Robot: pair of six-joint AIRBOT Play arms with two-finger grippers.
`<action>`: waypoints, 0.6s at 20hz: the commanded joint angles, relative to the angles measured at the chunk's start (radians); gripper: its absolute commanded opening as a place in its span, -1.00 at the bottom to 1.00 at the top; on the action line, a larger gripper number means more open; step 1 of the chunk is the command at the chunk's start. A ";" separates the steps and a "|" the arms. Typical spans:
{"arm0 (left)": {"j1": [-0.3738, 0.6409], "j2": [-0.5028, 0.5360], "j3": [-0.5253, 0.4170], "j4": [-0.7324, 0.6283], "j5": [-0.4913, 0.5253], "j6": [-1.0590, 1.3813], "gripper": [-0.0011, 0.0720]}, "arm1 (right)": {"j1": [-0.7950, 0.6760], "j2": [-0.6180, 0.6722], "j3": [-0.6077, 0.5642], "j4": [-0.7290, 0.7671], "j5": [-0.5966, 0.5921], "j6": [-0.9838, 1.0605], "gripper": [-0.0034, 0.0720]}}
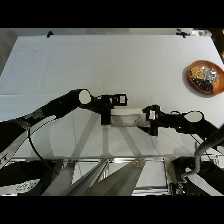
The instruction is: Fold the box and place the chain.
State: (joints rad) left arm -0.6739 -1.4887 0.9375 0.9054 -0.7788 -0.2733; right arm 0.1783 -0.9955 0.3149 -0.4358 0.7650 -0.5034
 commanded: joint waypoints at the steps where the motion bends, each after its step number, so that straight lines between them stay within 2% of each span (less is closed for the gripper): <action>1: -0.001 0.000 0.001 0.000 0.004 0.000 -0.93 | 0.000 -0.045 0.011 0.003 0.029 -0.004 0.84; 12: -0.001 0.000 0.001 0.000 0.004 0.000 -0.93 | 0.000 -0.098 0.011 0.003 0.038 -0.082 0.84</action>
State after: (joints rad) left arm -0.6739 -1.4883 0.9379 0.9054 -0.7761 -0.2733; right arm 0.1783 -1.0740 0.3260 -0.4301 0.7990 -0.5571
